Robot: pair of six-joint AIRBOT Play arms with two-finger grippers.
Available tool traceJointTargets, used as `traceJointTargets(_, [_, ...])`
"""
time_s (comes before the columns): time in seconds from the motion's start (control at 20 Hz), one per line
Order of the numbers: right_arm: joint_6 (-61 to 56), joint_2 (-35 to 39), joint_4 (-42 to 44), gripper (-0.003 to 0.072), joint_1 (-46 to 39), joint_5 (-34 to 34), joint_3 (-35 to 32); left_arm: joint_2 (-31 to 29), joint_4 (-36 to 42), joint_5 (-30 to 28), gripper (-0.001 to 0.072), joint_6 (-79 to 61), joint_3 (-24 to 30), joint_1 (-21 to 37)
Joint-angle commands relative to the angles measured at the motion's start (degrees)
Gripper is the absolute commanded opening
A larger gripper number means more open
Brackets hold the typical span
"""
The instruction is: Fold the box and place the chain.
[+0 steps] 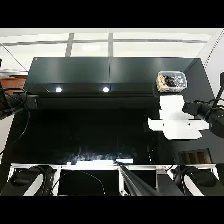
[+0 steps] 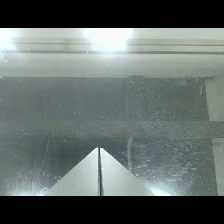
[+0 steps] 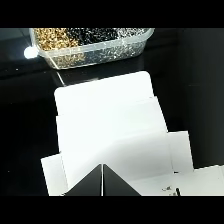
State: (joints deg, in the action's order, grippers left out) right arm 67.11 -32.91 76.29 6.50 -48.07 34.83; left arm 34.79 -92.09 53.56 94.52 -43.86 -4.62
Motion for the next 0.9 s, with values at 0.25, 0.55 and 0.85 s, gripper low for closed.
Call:
traceJointTargets(0.25, [-0.02, 0.0, 0.02, 0.0016, 0.04, 0.02, 0.04, -0.04, -0.02, -0.02, 0.003, 0.0, -0.07, 0.02])
traceJointTargets(0.55, [-0.02, 0.0, 0.02, 0.0015, 0.04, 0.02, 0.07, -0.04, 0.07, -0.15, 0.003, 0.07, -0.07, 0.02])
traceJointTargets(0.85, [-0.04, 0.0, 0.24, 0.0017, 0.04, 10.67, 0.07, -0.04, 4.92, -8.74, 0.003, 0.15, -0.09, 0.0])
